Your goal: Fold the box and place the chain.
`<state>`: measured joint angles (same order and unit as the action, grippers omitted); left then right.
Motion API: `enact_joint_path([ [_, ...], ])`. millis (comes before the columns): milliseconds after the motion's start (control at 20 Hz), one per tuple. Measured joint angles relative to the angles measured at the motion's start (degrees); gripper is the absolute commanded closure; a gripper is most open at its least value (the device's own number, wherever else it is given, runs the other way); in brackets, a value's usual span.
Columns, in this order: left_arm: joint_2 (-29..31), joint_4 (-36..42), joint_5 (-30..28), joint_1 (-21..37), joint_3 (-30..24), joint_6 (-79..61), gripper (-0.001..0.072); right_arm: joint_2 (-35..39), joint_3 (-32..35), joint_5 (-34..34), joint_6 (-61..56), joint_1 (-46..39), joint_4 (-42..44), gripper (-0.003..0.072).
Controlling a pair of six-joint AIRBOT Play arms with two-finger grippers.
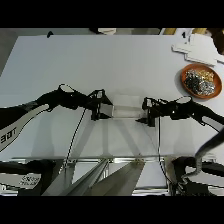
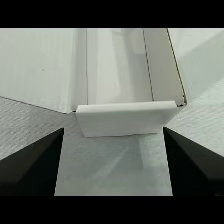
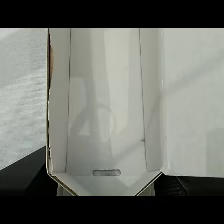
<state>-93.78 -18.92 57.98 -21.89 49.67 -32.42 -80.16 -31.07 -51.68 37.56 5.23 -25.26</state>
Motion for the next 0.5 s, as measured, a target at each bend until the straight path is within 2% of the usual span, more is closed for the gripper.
enact_joint_path([
  [500,-0.42,-3.5,1.05,-1.29,0.57,0.39,0.0002,0.0,0.0,-0.07,0.0,0.0,-0.07,0.0287],
])
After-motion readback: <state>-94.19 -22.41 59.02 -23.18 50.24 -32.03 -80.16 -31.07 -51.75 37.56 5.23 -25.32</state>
